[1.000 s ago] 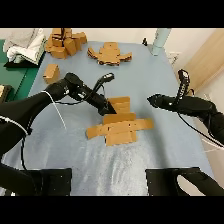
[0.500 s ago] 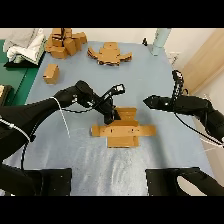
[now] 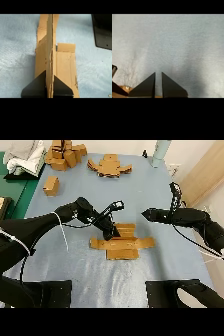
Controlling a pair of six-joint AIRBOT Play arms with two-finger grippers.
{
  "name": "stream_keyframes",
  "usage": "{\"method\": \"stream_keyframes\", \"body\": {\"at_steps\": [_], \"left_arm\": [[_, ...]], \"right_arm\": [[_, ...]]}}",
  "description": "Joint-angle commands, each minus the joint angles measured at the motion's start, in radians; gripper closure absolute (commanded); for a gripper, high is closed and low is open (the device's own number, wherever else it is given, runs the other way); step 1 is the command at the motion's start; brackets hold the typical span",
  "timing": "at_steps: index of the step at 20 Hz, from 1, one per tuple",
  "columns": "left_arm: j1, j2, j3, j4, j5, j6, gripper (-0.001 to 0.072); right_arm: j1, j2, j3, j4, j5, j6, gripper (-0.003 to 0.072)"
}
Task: Fold the box.
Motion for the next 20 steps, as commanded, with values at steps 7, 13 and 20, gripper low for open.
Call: {"method": "stream_keyframes", "body": {"at_steps": [7,13,20], "left_arm": [[0.009,0.0,-0.005,0.005,-0.009,-0.005,0.0701],[0.008,0.0,-0.005,0.005,-0.009,-0.006,0.0701],[0.007,0.0,-0.005,0.004,-0.009,-0.006,0.0701]], "right_arm": [[0.011,0.071,0.061,-0.245,-0.304,0.178,0.0683],[0.372,0.346,-0.024,-0.66,-0.543,0.299,0.0682],[0.753,0.319,-0.237,-0.662,-0.261,-0.067,0.0123]]}}
